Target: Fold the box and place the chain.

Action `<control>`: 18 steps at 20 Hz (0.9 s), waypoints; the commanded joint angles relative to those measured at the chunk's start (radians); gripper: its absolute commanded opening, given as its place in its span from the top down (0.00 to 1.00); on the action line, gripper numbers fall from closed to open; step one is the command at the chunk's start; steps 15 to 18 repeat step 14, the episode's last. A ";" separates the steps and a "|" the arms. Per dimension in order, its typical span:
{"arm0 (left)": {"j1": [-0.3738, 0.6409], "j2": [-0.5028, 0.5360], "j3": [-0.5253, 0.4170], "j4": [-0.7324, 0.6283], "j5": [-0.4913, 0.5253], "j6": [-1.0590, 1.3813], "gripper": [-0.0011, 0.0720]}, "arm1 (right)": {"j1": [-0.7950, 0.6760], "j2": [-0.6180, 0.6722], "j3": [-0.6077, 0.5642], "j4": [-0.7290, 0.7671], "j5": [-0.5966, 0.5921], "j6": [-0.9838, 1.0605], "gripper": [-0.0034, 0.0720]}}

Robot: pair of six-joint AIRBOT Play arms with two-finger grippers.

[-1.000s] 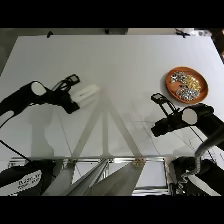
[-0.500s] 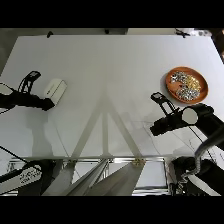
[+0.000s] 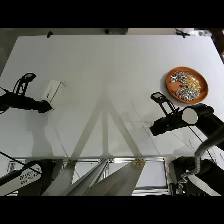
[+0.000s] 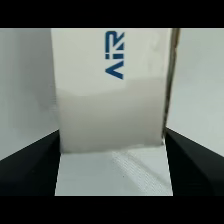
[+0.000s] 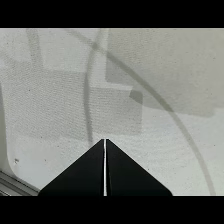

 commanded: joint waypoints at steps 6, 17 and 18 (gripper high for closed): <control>0.000 0.355 0.001 0.021 -0.112 -0.001 0.03 | 0.000 0.001 0.001 0.001 0.000 0.000 0.94; 0.000 0.417 0.000 -0.011 -0.119 -0.001 0.03 | 0.000 0.001 0.001 0.001 0.000 0.000 0.94; 0.000 0.417 0.000 -0.011 -0.119 -0.001 0.03 | 0.000 0.001 0.001 0.001 0.000 0.000 0.94</control>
